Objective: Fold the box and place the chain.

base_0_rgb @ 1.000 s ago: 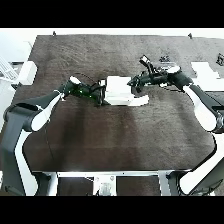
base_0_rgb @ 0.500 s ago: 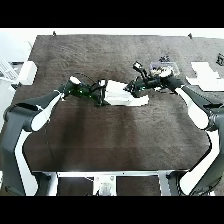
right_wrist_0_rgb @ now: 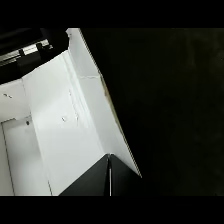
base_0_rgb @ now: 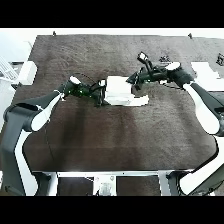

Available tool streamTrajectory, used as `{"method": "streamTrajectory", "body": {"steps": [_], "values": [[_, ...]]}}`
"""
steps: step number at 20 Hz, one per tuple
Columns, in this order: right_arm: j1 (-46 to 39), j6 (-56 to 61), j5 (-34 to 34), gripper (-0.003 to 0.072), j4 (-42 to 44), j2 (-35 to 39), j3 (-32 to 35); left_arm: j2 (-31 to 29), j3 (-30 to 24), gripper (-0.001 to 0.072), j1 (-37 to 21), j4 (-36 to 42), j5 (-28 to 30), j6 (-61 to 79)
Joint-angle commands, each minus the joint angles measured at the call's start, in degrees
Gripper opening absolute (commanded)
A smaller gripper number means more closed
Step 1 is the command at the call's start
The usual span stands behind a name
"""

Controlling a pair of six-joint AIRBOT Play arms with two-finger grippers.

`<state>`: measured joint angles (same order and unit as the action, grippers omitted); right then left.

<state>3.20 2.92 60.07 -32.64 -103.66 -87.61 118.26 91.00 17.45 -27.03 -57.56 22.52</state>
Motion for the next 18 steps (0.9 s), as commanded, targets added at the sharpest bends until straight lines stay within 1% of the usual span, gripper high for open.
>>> {"method": "streamTrajectory", "body": {"steps": [1, 3, 4, 5, 6, 8, 11, 15, 18], "values": [[-1.44, -0.11, 0.13, 0.0008, -3.41, 6.64, 4.87, 0.04, -0.02, 0.0357, -0.02, 0.02, 0.00, -0.02], [-2.38, -0.57, 0.17, 0.0016, -6.54, 8.87, 8.74, 0.04, -0.02, 0.0357, -0.02, 0.02, -0.04, -0.02], [-2.71, -0.57, 0.31, 0.0239, -8.48, 8.96, 9.99, 0.04, -0.02, 0.0357, -0.02, 0.02, -0.02, -0.02], [-3.06, -0.57, 0.39, 0.0572, -10.60, 8.83, 10.97, 0.04, -0.02, 0.0357, -0.02, 0.02, -0.07, -0.02], [-3.04, -0.59, 0.37, 0.0640, -12.41, 8.79, 11.82, 0.04, -0.02, 0.0357, -0.02, 0.02, -0.09, -0.04], [-3.04, -0.61, 0.39, 0.0640, -14.95, 8.46, 12.59, 0.04, -0.02, 0.0357, -0.02, 0.02, -0.09, -0.04], [-3.04, -3.85, 0.59, 0.0640, -17.22, 8.46, 12.83, 0.04, -0.02, 0.0357, -0.02, 0.02, -0.13, -0.09], [-2.56, -4.52, 2.67, 0.0640, -17.55, 8.11, 12.83, 0.04, -0.02, 0.0357, -0.02, 0.02, -0.11, -0.20], [-2.01, -5.11, 2.97, 0.0640, -17.46, 7.39, 13.22, 0.04, -0.02, 0.0357, -0.02, 0.02, -0.13, -0.22]]}}
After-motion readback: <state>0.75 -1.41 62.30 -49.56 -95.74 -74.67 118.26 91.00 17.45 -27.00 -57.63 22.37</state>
